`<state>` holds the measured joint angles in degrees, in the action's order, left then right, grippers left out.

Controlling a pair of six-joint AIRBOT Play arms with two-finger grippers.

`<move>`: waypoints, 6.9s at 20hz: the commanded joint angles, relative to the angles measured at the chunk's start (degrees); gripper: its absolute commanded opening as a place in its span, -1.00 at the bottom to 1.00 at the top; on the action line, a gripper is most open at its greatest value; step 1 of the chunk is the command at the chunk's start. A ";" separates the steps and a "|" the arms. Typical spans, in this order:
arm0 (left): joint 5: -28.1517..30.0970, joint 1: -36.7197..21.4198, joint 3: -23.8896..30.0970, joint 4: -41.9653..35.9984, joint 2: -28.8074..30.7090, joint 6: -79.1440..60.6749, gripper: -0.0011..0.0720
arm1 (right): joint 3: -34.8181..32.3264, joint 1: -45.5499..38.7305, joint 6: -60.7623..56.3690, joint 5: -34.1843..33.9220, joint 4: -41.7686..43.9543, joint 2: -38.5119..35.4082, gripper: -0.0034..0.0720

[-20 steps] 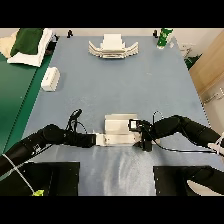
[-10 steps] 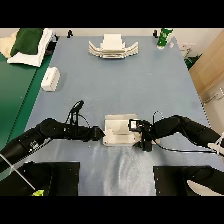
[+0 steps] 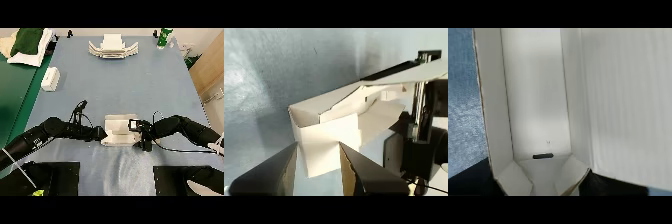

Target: Fold the box.

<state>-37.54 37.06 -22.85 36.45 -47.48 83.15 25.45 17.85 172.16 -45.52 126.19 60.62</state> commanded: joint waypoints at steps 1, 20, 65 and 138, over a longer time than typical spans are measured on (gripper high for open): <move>0.61 4.24 -1.79 3.50 -1.84 5.16 0.12 | 0.02 0.02 -0.02 0.00 0.02 0.04 0.64; -24.70 25.42 -32.50 50.77 -28.81 57.75 -0.10 | 0.02 0.02 -0.02 0.00 0.02 0.02 0.64; -36.35 27.26 -43.39 55.10 -39.01 59.01 -0.65 | 0.02 0.02 -0.02 0.00 0.02 0.04 0.64; 1.46 -2.71 0.61 -5.70 -10.71 -95.38 0.93 | 0.02 0.02 -0.02 0.00 0.02 0.02 0.64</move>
<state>-39.75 32.69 -22.02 33.93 -54.76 -8.16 25.43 17.85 172.16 -45.52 126.21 60.62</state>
